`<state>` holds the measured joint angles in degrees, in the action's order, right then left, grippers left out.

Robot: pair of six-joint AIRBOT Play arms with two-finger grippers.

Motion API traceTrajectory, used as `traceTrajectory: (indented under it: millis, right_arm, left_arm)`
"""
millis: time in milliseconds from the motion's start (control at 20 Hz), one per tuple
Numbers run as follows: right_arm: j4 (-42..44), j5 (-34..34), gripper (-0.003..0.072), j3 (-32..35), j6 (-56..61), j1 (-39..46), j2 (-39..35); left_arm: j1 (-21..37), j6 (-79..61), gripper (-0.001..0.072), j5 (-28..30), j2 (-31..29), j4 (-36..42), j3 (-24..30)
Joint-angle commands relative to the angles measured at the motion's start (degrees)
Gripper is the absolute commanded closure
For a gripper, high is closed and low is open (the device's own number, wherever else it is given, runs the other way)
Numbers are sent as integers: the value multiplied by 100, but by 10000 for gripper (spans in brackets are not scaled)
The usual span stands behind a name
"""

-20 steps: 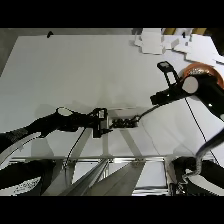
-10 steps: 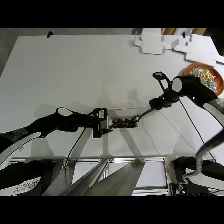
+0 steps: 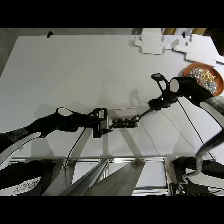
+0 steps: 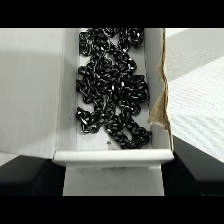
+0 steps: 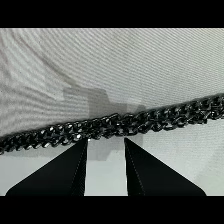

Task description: Fold the box and place the chain.

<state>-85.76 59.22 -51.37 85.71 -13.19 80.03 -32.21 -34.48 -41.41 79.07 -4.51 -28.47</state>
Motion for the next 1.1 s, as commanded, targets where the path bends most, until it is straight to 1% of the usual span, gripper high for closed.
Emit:
traceTrajectory:
  millis: [0,50,300,400,450,500,600,750,950,1050]
  right_arm:
    - [-2,-20,453,2,103,4,28]
    - [-2,-20,473,2,109,4,28]
    - [-168,44,473,2,258,4,181]
    - [-166,120,565,4,247,4,229]
    - [-166,151,629,4,197,4,212]
    - [-166,192,667,4,72,4,186]
    - [-170,258,670,4,-66,4,72]
    - [-234,328,670,4,-72,4,-293]
    - [-184,732,670,4,-166,4,-1047]
    - [37,951,670,7,-365,4,-1510]
  left_arm:
    - [-2,0,498,2,2,-2,0]
    - [-2,0,498,2,2,-2,0]
    - [-2,0,498,2,2,-2,0]
    - [-2,0,498,2,2,-2,0]
    - [-2,0,498,2,2,-2,0]
    - [-2,0,498,2,2,-2,0]
    - [-2,0,498,2,2,-2,0]
    - [-2,0,498,2,2,-2,0]
    - [-2,0,498,2,2,-2,0]
    - [-2,0,498,2,2,-2,0]
